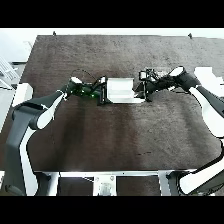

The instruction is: Fold the box and place the chain.

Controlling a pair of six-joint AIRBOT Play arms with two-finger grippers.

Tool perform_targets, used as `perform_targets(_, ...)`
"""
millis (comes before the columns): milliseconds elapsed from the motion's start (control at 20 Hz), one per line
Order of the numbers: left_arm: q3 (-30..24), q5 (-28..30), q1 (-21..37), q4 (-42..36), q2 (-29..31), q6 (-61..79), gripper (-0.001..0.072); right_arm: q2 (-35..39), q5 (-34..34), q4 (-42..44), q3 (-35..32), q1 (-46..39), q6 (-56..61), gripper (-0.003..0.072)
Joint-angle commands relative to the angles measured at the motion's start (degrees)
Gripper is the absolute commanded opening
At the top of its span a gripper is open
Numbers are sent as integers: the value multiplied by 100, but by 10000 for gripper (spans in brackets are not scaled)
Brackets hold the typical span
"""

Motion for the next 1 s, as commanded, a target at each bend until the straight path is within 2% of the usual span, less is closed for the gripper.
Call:
perform_targets(0,4,0,2,0,0,0,351,-42,-74,-4,-4,66,-52,382)
perform_targets(200,4,0,2,0,0,0,350,-50,-72,22,-4,109,-52,367)
perform_targets(300,4,0,2,0,0,0,350,-52,-72,109,-7,177,-55,263)
perform_targets(650,4,-2,2,0,0,0,350,-251,-79,455,-9,378,-155,265)
perform_targets(850,4,-2,2,0,0,-2,350,-306,-120,450,-9,393,-157,289)
perform_targets(900,4,-2,2,0,0,-2,351,-306,-184,450,-9,393,-157,339)
perform_targets(950,4,-4,2,0,0,0,350,-306,-247,450,-9,391,-157,435)
